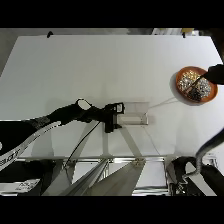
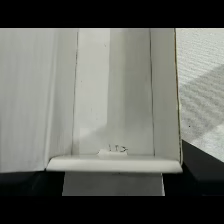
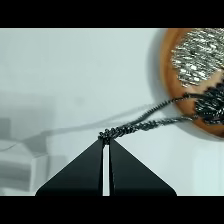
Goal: Fold the box and place the chain.
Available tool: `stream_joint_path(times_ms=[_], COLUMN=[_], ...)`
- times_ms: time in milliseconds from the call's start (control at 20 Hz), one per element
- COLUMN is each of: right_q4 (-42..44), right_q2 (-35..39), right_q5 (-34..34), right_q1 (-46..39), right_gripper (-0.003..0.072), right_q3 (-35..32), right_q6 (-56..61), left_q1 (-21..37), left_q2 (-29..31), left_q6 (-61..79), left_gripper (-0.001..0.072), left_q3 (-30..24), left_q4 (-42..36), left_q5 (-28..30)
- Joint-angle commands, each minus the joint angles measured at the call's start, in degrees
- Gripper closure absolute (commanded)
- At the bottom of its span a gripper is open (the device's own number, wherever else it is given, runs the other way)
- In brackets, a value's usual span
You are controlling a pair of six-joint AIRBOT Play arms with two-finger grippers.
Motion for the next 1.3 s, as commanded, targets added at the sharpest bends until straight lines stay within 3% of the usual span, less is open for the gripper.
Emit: stream_joint_path(times_ms=[0,350,650,950,1250], right_q4=[4.2,9.7,9.4,9.6,9.2], right_q2=[6.7,11.0,10.6,9.5,1.7], right_q5=[3.7,5.9,0.6,-10.8,-17.9], right_q1=[6.1,21.1,33.2,41.1,45.4], right_gripper=[0.0668,0.0668,0.0667,0.0667,0.0667], right_q3=[0.0,0.0,-0.7,-11.4,-20.0], right_q6=[0.5,3.1,5.1,6.3,6.3], left_q1=[0.0,0.0,0.0,0.0,0.0], left_q2=[0.0,0.0,0.0,0.0,0.0], left_q6=[0.0,0.0,0.0,0.0,0.0], left_gripper=[0.0432,0.0432,0.0432,0.0432,0.0432], left_q3=[0.0,0.0,0.0,0.0,0.0], left_q4=[0.0,0.0,0.0,0.0,0.0], left_q5=[0.0,0.0,0.0,0.0,0.0])
